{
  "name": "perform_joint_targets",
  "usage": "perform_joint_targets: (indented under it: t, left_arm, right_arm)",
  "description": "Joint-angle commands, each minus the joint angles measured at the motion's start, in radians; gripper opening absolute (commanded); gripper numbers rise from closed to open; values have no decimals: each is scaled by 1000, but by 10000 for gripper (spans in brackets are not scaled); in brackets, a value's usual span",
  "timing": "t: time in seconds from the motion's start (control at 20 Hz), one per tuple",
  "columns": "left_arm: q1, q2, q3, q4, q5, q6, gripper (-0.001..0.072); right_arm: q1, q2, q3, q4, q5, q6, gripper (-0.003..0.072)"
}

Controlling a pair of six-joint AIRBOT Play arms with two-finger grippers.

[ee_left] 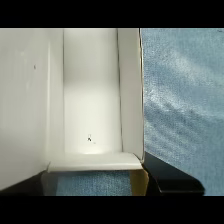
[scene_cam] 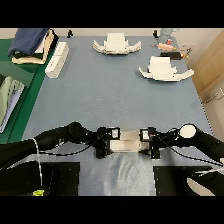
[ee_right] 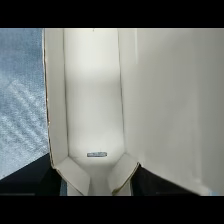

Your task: Fold the box.

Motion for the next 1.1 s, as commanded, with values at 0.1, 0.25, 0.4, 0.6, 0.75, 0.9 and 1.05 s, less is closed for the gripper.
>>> perform_joint_targets:
  t: [0.1, 0.25, 0.4, 0.6, 0.75, 0.9, 1.05]
  left_arm:
    - [-1, 1, 1, -12, -5, 13, 405]
    - [-1, 1, 1, -12, -6, 13, 406]
    - [-1, 1, 1, -12, -5, 13, 405]
    - [-1, 1, 1, -12, -5, 13, 406]
    - [-1, 1, 1, -12, -5, 13, 406]
    - [-1, 1, 1, -12, -5, 13, 405]
    - [-1, 1, 1, -12, -5, 13, 405]
  right_arm:
    - [0, 0, 1, 1, 0, 2, 512]
    - [0, 0, 1, 1, 0, 2, 512]
    - [0, 0, 1, 1, 0, 2, 512]
    - [0, 0, 1, 1, 0, 2, 512]
    - [0, 0, 1, 1, 0, 2, 512]
    - [0, 3, 1, 24, 2, 0, 720]
    - [0, 49, 1, 12, 26, 1, 720]
